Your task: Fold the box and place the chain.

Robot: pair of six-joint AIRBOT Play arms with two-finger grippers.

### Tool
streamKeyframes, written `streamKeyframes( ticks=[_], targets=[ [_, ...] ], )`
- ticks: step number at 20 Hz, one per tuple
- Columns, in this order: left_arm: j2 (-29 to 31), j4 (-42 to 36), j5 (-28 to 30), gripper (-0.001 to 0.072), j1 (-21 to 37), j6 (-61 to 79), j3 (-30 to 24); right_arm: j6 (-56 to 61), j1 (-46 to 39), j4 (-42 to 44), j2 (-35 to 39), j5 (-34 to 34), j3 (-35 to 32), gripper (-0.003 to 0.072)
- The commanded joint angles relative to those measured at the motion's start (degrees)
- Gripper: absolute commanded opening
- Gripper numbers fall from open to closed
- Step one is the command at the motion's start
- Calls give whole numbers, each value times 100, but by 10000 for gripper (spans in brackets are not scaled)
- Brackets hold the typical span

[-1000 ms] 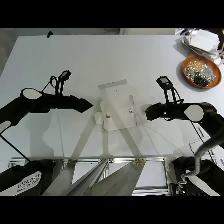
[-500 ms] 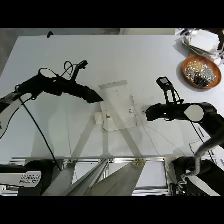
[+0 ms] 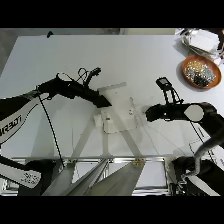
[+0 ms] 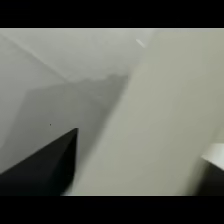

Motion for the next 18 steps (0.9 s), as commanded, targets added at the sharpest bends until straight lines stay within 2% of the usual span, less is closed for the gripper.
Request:
streamKeyframes(
  ticks=[1,2,4,7,8,9,11,12,14,16,18],
  targets=[
    [-44,-7,-31,343,-63,407,11,7,7,7,7,26,-2,11],
    [-44,68,-79,289,-63,415,11,4,7,2,7,31,-2,11],
    [-42,262,-269,263,-63,660,11,7,7,4,4,28,-2,11],
    [-26,289,-498,38,-63,1032,11,7,7,55,7,33,0,11],
    [24,293,-568,6,-63,1196,11,7,4,85,15,33,2,12],
    [116,297,-590,6,-63,1287,11,7,4,92,42,35,11,47],
    [417,420,-581,6,-68,1373,11,7,4,85,133,210,120,228],
    [608,546,-579,5,-76,1399,11,7,4,81,190,387,221,276],
    [1029,1034,-590,5,-157,1388,11,4,4,-11,369,857,461,313],
    [1388,1670,-669,4,-402,1381,11,7,4,-238,638,1451,686,317],
    [1567,1998,-1010,4,-708,1331,9,9,4,-435,946,1978,769,316]
  ],
)
